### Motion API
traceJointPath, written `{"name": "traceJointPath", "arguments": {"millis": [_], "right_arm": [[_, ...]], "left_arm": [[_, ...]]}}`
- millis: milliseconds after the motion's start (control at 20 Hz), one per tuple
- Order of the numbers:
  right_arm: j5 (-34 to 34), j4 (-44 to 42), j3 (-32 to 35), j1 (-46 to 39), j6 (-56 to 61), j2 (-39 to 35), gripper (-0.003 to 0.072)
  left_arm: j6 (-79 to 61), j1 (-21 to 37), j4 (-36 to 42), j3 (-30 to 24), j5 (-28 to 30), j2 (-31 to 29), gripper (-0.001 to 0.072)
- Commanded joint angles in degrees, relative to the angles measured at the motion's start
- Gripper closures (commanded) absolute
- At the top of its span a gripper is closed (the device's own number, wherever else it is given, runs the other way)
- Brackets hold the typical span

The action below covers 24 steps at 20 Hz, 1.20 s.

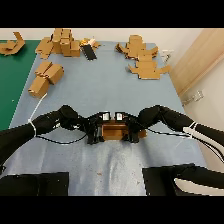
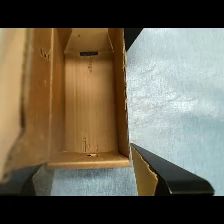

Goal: Fold the box.

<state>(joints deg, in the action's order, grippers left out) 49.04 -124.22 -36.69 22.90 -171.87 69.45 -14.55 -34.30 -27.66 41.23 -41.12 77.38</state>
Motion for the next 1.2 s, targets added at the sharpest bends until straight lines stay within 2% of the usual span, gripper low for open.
{"name": "traceJointPath", "arguments": {"millis": [0,650,750,1150], "right_arm": [[-0.1,0.0,0.0,0.0,0.0,0.0,0.0189],[-0.1,0.0,0.0,0.0,0.0,0.0,0.0189],[-0.1,0.0,0.0,0.0,0.0,0.0,0.0189],[-0.1,0.0,0.0,0.0,0.0,0.0,0.0189]], "left_arm": [[0.0,0.0,2.0,0.0,1.1,0.1,0.0001],[0.0,-0.7,1.9,0.1,0.3,0.9,0.0003],[0.0,-0.7,1.9,0.1,0.4,0.9,0.0281],[0.0,-0.7,2.0,0.1,0.4,1.2,0.0292]]}}
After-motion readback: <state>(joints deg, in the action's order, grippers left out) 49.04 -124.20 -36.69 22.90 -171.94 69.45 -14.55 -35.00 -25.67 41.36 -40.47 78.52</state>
